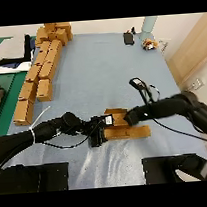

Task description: Fold the box.

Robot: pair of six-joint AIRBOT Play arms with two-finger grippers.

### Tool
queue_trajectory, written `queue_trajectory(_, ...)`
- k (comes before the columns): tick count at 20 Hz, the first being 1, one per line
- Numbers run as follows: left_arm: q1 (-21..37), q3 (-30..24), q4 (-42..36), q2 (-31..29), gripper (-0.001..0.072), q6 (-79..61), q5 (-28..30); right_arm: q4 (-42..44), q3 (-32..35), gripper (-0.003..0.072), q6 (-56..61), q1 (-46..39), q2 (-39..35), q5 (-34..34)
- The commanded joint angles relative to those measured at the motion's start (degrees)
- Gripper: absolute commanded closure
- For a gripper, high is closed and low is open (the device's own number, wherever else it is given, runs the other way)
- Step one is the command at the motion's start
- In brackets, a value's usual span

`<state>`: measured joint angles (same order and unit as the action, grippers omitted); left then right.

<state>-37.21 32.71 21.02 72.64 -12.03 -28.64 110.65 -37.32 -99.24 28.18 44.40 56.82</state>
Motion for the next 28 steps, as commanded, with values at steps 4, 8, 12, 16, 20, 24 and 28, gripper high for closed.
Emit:
queue_trajectory(4, 0.04, 0.02, 0.00, -0.02, 0.0186, 0.02, 0.00, -3.41, 12.96, 0.0217, -18.03, 0.04, -17.33, 10.25)
queue_trajectory(8, 0.04, 0.02, -0.02, -0.02, 0.0187, 0.02, 0.00, -5.95, 17.81, 0.0195, -37.79, 0.04, -16.48, -0.44)
queue_trajectory(12, 0.04, 0.02, -0.02, -0.02, 0.0187, 0.02, 0.00, -4.90, 18.58, 0.0163, -52.98, 0.04, -9.92, -13.57)
queue_trajectory(16, 0.04, 0.02, 0.00, -0.02, 0.0187, 0.02, 0.00, 3.50, 18.47, 0.0163, -58.66, 0.04, -5.05, -16.92)
queue_trajectory(20, 0.04, 0.02, -0.02, -0.02, 0.0186, 0.02, 0.00, 10.27, 18.49, 0.0425, -63.28, 0.09, -5.07, -16.72)
queue_trajectory(24, 0.04, 0.02, -0.02, -0.02, 0.0187, 0.02, 0.00, 11.34, 18.49, 0.0487, -63.25, 0.17, -5.05, -16.76)
queue_trajectory(28, 0.04, 0.02, -0.02, -0.02, 0.0186, 0.04, 0.00, 12.66, 18.49, 0.0486, -63.30, 0.42, -3.43, -17.00)
